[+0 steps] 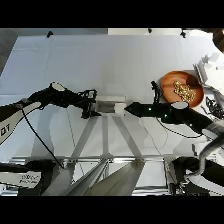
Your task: Fold the box and place the chain.
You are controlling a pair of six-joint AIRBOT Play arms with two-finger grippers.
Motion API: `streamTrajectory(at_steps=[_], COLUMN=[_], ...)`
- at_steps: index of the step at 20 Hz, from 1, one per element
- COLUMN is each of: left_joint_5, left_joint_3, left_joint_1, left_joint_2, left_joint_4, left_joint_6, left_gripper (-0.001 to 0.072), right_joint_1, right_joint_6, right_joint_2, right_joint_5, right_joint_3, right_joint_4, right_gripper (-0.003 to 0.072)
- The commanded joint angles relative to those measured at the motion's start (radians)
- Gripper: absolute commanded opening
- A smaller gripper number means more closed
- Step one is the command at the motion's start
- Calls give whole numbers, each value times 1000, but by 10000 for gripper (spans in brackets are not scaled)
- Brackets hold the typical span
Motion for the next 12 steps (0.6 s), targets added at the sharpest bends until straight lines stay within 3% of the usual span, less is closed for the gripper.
streamTrajectory(at_steps=[1,4,5,12], left_joint_5=[0,0,0,0], left_joint_3=[0,0,0,0], left_joint_1=[0,0,0,0], left_joint_2=[0,0,0,0], left_joint_4=[0,0,0,0], left_joint_6=[0,0,0,0], left_gripper=[276,276,276,276], right_joint_1=[7,25,39,145], right_joint_6=[-3,-3,-3,119], right_joint_2=[0,0,0,-1], right_joint_5=[-12,-85,-123,-223], right_joint_3=[6,6,7,112], right_joint_4=[7,-12,-33,-291], right_gripper=[304,311,349,366])
